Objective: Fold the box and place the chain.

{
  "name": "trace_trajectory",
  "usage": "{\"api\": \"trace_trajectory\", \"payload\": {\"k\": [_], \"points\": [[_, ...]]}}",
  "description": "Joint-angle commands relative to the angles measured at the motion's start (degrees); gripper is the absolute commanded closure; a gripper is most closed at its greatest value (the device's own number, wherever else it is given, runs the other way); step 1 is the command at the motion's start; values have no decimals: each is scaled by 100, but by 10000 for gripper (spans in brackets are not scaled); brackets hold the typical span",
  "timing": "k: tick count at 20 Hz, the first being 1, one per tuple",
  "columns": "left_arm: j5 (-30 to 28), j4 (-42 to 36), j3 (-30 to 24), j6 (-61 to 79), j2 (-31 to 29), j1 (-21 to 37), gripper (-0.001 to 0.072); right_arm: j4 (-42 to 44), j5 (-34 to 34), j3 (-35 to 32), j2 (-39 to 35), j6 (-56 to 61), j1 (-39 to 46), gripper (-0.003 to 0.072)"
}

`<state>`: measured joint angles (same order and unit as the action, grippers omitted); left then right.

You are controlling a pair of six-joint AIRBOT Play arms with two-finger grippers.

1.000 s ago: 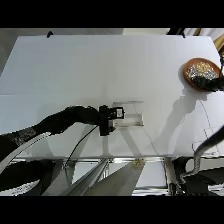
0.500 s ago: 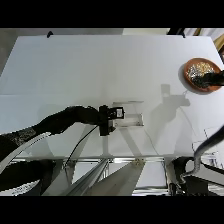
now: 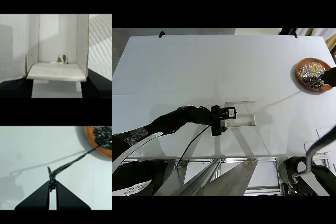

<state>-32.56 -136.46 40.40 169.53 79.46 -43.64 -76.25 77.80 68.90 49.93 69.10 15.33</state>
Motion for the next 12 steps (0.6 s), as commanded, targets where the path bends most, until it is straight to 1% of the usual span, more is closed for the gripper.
{"api": "trace_trajectory", "payload": {"k": [1,5,9,12], "points": [[0,2,2,0,-2,-2,499,686,520,0,-769,4,-286,674],[0,0,2,0,-2,-2,499,1161,831,0,-1316,155,-756,674],[0,2,2,0,-2,-2,499,1458,1145,0,-1569,396,-1309,674],[-2,2,2,0,-2,-2,499,1753,909,-111,-1624,614,-1810,674]]}}
